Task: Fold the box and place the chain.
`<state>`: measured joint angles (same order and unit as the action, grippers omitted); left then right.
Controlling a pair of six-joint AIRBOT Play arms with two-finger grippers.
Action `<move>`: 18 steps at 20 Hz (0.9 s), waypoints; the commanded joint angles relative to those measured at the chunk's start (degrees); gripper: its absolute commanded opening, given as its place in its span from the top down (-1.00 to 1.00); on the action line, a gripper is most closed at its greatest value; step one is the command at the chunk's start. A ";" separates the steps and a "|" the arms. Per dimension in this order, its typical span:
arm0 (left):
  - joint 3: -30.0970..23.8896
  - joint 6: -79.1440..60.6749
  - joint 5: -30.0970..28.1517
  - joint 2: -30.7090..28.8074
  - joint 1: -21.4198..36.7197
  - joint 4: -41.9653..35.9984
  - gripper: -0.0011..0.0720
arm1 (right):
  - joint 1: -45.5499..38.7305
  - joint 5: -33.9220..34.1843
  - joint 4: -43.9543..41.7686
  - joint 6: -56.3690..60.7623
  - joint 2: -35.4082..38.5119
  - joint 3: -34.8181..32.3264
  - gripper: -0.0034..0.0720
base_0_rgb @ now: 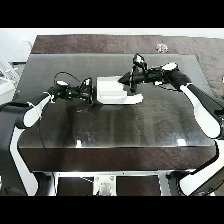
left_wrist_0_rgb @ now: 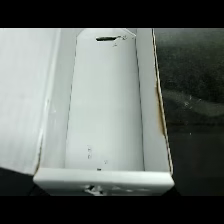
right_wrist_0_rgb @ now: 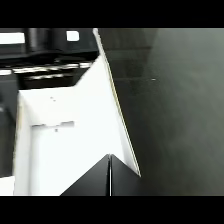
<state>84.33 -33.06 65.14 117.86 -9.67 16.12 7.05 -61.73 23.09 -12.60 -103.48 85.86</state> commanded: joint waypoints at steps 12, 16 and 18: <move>0.00 0.07 0.00 -0.02 0.00 0.24 -0.30 | 1.51 3.15 8.52 1.29 -5.90 0.11 0.90; 0.00 0.07 0.00 -0.02 -0.02 0.24 -0.30 | 1.36 3.21 8.94 1.22 -5.64 0.76 0.90; 0.00 0.07 0.00 -0.02 -0.02 0.24 -0.30 | 0.92 3.23 8.90 1.79 -4.17 1.70 0.91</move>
<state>84.33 -33.06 65.25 117.86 -9.69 16.43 8.29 -58.22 31.59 -11.42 -108.79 86.70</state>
